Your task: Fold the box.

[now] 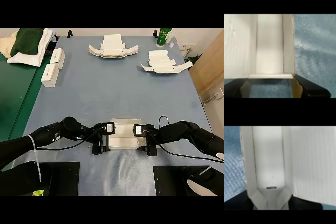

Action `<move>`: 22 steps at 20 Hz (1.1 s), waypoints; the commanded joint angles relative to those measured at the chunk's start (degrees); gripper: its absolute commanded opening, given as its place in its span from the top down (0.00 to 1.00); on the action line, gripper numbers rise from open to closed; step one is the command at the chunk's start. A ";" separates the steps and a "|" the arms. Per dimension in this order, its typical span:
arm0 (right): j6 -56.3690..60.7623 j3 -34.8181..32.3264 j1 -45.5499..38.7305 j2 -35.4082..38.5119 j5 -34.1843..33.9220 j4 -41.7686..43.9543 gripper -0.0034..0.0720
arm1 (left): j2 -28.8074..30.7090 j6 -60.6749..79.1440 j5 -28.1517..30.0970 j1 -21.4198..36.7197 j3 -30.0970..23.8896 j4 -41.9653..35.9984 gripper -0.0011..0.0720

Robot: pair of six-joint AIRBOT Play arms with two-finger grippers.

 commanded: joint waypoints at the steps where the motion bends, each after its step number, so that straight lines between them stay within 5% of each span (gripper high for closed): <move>1: 0.00 0.02 0.02 0.02 0.00 0.02 0.32 | -1.25 -0.11 0.94 -0.57 0.31 -1.18 0.03; 16: 0.00 0.02 0.02 0.02 0.00 0.00 0.32 | -1.42 -0.46 3.13 -2.27 0.35 -0.90 0.03; 17: 0.00 0.02 0.02 0.02 0.00 0.00 0.32 | -1.42 -0.50 3.28 -2.32 0.35 -0.90 0.10; 18: 0.00 0.02 0.02 0.02 0.00 0.02 0.32 | -1.42 -0.50 3.21 -2.34 0.35 -0.70 0.35; 19: 0.00 0.02 0.02 0.02 0.00 0.00 0.32 | -1.44 -0.50 3.06 -2.36 0.37 -0.52 0.46; 22: 0.00 0.02 0.02 0.02 0.00 0.00 0.32 | -1.42 -0.55 3.06 -2.34 0.37 -0.52 0.46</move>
